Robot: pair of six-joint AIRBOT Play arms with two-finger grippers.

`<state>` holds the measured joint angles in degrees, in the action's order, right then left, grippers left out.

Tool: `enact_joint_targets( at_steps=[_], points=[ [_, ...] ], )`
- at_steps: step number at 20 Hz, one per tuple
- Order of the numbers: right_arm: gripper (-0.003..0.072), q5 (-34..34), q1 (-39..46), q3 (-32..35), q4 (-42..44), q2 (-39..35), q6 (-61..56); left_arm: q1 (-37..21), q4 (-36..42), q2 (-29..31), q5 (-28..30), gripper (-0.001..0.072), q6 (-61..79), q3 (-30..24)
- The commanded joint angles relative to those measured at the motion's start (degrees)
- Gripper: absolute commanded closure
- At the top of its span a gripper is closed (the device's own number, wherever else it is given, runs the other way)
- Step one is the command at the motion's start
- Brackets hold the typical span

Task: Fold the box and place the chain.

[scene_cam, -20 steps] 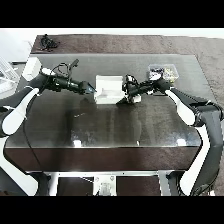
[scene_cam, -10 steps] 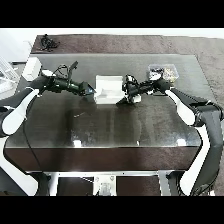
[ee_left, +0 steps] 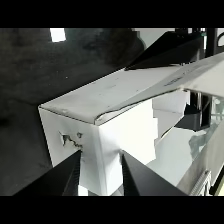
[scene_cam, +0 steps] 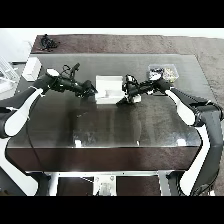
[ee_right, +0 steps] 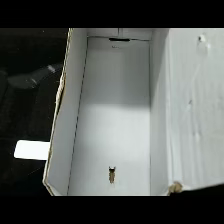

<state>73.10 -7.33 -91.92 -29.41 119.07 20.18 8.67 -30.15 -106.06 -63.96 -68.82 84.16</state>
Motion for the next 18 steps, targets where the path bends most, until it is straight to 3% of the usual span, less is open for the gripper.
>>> enact_joint_targets(
  at_steps=[1, 8, 18],
  points=[
    [0.0105, 0.0, 0.02, -0.04, 0.0, 0.02, -0.02, 1.75, -5.6, 0.02, 0.61, 0.0411, -8.33, 2.14],
    [0.0104, 0.0, 0.02, -0.04, 0.0, 0.02, -0.02, 6.19, -22.53, 0.09, -1.73, 0.0411, -23.04, 9.33],
    [0.0104, 0.0, 0.02, -0.04, 0.0, 0.02, -0.02, 10.97, -32.33, 0.0, -2.69, 0.0411, -32.17, 11.87]
  ],
)
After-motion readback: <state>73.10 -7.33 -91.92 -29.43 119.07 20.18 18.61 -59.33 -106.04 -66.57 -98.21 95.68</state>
